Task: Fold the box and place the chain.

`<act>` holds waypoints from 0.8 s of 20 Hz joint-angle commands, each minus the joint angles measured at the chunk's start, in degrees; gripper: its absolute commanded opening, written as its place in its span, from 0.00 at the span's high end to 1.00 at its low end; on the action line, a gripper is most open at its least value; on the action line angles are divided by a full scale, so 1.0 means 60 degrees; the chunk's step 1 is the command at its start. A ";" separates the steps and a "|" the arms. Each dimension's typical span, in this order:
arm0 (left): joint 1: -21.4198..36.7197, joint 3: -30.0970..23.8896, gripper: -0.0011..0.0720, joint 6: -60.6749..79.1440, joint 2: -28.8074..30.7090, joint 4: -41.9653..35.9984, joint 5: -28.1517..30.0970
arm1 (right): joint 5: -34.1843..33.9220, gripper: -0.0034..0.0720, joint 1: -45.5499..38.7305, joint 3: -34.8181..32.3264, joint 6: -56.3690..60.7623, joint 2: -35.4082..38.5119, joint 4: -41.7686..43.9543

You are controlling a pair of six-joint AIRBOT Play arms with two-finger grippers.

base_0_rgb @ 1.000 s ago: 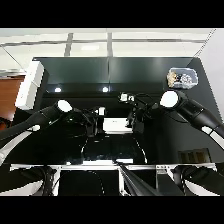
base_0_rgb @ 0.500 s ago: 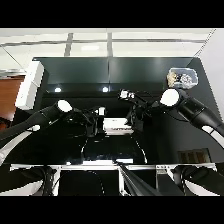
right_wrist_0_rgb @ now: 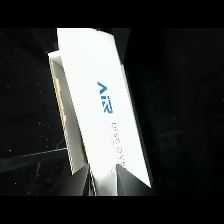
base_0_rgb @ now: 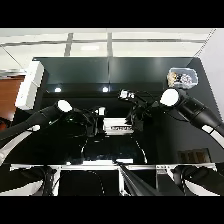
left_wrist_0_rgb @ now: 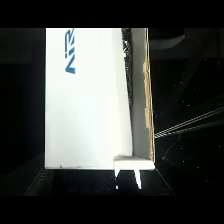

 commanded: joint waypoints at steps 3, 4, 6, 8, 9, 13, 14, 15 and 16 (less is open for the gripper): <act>-0.0007 0.0000 0.33 -0.0011 -0.0007 0.0000 0.0007 | 0.0251 0.72 0.0011 0.0004 0.0004 0.0000 -0.0018; -0.0007 0.0000 0.33 -0.0011 -0.0007 0.0000 0.0007 | 0.0240 0.72 0.0011 0.0004 0.0004 -0.0004 -0.0047; -0.0007 0.0000 0.33 -0.0011 -0.0007 0.0000 0.0004 | 0.0193 0.72 0.0011 0.0004 0.0004 -0.0004 -0.0084; -0.0007 0.0000 0.33 -0.0011 -0.0007 0.0000 0.0004 | 0.0193 0.72 0.0011 0.0004 0.0004 -0.0004 -0.0084; -0.0007 0.0000 0.33 -0.0011 -0.0007 0.0000 0.0004 | 0.0189 0.72 0.0011 0.0004 0.0004 -0.0004 -0.0084; -0.0007 0.0000 0.33 -0.0011 -0.0007 0.0000 0.0004 | 0.0237 0.72 0.0011 -0.0076 0.0007 -0.0004 -0.0076; -0.0007 0.0000 0.33 -0.0011 -0.0007 0.0000 0.0004 | 0.0233 0.72 0.0011 -0.0157 0.0004 -0.0004 -0.0076; -0.0007 0.0000 0.33 -0.0011 -0.0007 0.0000 0.0004 | 0.0229 0.72 0.0011 -0.0222 0.0007 -0.0004 -0.0073; -0.0007 0.0000 0.33 -0.0011 -0.0007 0.0000 0.0007 | 0.0251 0.72 0.0011 -0.0229 0.0011 -0.0004 -0.0069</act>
